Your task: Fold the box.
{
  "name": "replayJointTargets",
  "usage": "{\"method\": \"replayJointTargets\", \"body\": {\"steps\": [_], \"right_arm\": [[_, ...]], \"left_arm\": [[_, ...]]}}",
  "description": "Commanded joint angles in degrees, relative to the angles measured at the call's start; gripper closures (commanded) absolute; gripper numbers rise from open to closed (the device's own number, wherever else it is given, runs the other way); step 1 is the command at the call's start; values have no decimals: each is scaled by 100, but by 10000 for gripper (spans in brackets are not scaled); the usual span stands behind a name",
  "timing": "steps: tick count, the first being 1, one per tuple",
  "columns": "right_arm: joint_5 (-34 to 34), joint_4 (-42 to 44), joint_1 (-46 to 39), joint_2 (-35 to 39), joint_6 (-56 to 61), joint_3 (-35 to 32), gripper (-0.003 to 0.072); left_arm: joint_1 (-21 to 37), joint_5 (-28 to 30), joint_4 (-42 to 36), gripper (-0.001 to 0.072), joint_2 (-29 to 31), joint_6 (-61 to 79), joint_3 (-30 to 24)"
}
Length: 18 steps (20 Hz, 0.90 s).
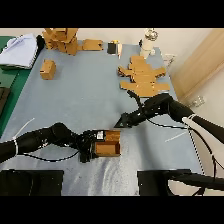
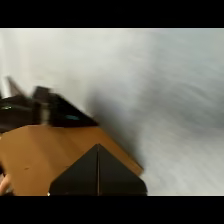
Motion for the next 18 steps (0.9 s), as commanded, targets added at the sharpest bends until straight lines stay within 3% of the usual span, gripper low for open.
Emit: {"method": "replayJointTargets", "body": {"steps": [1, 7, 13, 18], "right_arm": [[-354, 706, 439, 160, -1604, -179, 686], [1056, 11, 1556, 1825, -1895, -1169, 686], [3259, -2059, 3060, 3053, -1882, -1825, 685], [3829, -3307, 3985, 3585, -1818, -2037, 686]], "left_arm": [[0, -2, 0, 292, 4, 0, -2], [4, 0, 0, 292, 4, 0, -2], [4, 0, 0, 292, 4, 0, -2], [4, 0, 0, 292, 4, 0, -2]]}}
